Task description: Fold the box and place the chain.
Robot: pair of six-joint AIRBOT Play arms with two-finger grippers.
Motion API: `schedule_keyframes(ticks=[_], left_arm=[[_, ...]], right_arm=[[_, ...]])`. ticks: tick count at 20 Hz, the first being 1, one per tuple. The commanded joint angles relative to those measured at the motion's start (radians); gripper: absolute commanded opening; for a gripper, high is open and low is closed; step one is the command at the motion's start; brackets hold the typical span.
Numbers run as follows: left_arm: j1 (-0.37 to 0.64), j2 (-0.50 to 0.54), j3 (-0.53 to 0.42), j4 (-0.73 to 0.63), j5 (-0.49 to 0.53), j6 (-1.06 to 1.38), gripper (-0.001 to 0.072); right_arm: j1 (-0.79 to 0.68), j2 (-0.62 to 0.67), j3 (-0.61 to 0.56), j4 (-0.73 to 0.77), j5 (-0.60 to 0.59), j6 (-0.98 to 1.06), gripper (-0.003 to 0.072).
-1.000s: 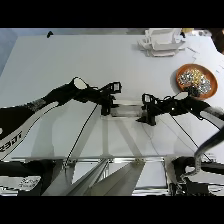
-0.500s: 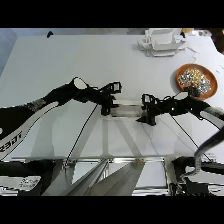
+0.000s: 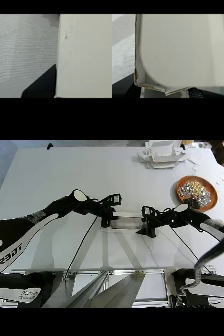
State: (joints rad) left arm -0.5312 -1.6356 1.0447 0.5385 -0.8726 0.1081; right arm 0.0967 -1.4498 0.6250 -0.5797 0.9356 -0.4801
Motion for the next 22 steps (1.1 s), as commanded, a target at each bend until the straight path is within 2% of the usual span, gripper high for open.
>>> schedule_keyframes(ticks=[1,2,3,4,5,6,9,12,14,15,17,18,20,22], left_arm=[[0.000,0.000,0.000,0.000,-0.054,0.000,0.0010],[0.000,0.000,0.000,-0.003,-0.053,-0.002,0.0012],[0.001,0.002,0.000,-0.002,-0.067,-0.004,0.0081],[0.003,0.008,0.000,0.000,-0.085,-0.004,0.0287],[0.007,0.017,0.000,0.001,-0.091,-0.004,0.0445],[0.013,0.032,0.000,0.003,-0.096,-0.008,0.0510],[0.042,0.102,0.000,0.075,-0.137,-0.119,0.0514],[0.068,0.186,0.000,0.258,-0.216,-0.283,0.0514],[0.078,0.243,0.000,0.371,-0.253,-0.383,0.0511],[0.082,0.272,0.000,0.414,-0.271,-0.431,0.0468],[0.080,0.326,0.000,0.442,-0.352,-0.447,0.0147],[0.074,0.341,0.000,0.443,-0.385,-0.445,0.0011],[0.047,0.346,0.000,0.439,-0.408,-0.446,0.0003],[-0.003,0.326,0.000,0.386,-0.364,-0.445,0.0003]], right_arm=[[0.000,0.000,0.000,0.000,0.000,0.000,0.0404],[0.000,0.000,0.000,0.000,0.000,0.000,0.0404],[0.000,0.000,0.000,0.000,0.000,0.000,0.0404],[0.000,0.000,0.000,0.000,0.000,0.000,0.0404],[0.000,0.000,0.000,0.000,0.000,0.000,0.0404],[0.000,0.000,0.000,0.000,-0.001,0.000,0.0404],[0.000,0.000,0.000,0.000,0.000,0.000,0.0404],[0.000,0.000,0.000,0.000,0.000,0.000,0.0404],[0.000,0.000,0.000,0.000,0.000,0.000,0.0404],[0.000,0.000,0.000,0.000,0.000,0.000,0.0404],[0.000,0.000,0.000,0.000,0.000,0.000,0.0404],[0.000,0.000,0.000,0.000,0.000,0.000,0.0404],[0.000,0.000,0.000,0.000,0.000,0.000,0.0404],[0.000,0.000,0.000,0.000,0.000,0.000,0.0404]])
